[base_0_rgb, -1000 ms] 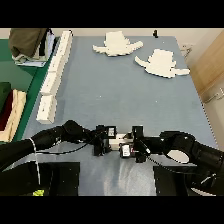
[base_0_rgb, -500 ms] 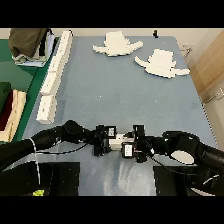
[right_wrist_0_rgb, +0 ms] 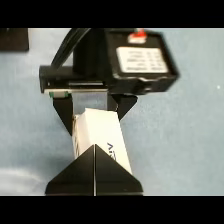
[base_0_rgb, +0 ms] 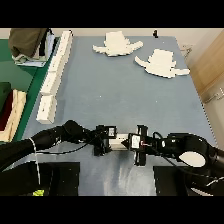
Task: Fold the box.
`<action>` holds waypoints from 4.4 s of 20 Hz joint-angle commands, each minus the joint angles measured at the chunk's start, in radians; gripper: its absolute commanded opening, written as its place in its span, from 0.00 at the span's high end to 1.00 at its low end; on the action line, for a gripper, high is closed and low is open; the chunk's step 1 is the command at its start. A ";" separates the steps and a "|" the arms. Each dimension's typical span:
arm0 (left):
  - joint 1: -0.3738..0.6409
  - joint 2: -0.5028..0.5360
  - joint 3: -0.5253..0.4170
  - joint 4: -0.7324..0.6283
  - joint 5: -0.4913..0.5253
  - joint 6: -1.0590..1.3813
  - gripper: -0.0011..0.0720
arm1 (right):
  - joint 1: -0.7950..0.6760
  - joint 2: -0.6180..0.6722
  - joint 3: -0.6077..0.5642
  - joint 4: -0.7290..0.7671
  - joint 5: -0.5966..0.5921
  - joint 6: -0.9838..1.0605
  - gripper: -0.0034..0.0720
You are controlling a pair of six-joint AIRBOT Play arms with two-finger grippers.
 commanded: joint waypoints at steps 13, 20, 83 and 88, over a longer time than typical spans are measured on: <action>0.000 0.000 0.001 0.000 0.000 0.000 0.25 | 0.021 0.035 -0.200 0.085 -0.285 0.541 0.95; 0.000 0.000 0.001 0.000 0.000 0.000 0.25 | 0.064 0.023 -0.258 0.096 -0.319 0.542 0.95; 0.483 -0.014 0.324 0.628 0.083 -1.030 0.25 | -0.525 -0.150 0.228 -0.508 0.262 1.299 0.95; 0.715 -0.297 0.674 0.709 -0.054 -1.215 0.25 | -0.525 -0.153 0.228 -0.519 0.236 1.299 0.95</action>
